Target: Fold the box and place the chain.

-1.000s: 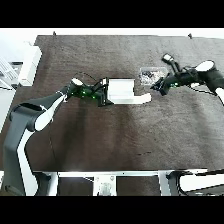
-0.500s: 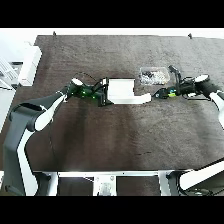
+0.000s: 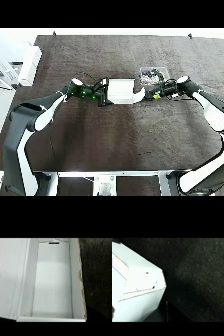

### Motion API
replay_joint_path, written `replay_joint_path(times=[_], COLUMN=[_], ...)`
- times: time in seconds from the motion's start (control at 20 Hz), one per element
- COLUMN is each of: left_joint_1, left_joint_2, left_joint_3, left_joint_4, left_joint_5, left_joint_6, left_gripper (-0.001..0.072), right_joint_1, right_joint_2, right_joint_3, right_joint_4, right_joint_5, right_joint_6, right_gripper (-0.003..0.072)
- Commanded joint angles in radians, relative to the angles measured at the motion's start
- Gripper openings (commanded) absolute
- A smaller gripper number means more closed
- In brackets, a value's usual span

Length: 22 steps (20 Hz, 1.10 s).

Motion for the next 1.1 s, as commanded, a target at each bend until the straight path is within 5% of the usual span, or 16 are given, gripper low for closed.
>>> replay_joint_path(times=[0.0, 0.25, 0.3, 0.35, 0.4, 0.65, 0.75, 1.05], left_joint_1=[0.000, 0.000, 0.000, 0.000, 0.000, 0.000, 0.000, 0.000], left_joint_2=[0.000, 0.000, 0.000, 0.000, 0.000, 0.000, 0.000, 0.000], left_joint_3=[0.000, 0.000, 0.000, 0.000, 0.000, 0.000, 0.000, 0.000], left_joint_4=[0.000, 0.000, 0.000, 0.000, 0.000, 0.000, 0.000, 0.000], left_joint_5=[0.000, 0.000, 0.000, 0.000, 0.000, 0.000, 0.000, 0.000], left_joint_6=[0.000, 0.000, 0.000, 0.000, 0.000, 0.000, 0.000, 0.000], left_gripper=[0.0527, 0.0527, 0.0527, 0.0527, 0.0527, 0.0527, 0.0527, 0.0527], right_joint_1=[0.016, 0.026, 0.030, 0.034, 0.035, 0.037, 0.037, 0.061], right_joint_2=[0.040, 0.076, 0.076, 0.076, 0.076, 0.076, 0.076, 0.071], right_joint_3=[0.009, 0.009, 0.009, 0.009, 0.009, 0.009, 0.009, 0.009], right_joint_4=[-0.014, 0.002, 0.001, 0.008, 0.009, 0.060, 0.091, 0.087], right_joint_5=[-0.003, -0.014, -0.014, -0.013, -0.013, 0.016, 0.027, 0.024], right_joint_6=[0.000, 0.023, 0.023, 0.023, 0.022, 0.022, 0.022, 0.023], right_gripper=[0.0001, 0.0005, 0.0084, 0.0242, 0.0280, 0.0286, 0.0373, 0.0453])
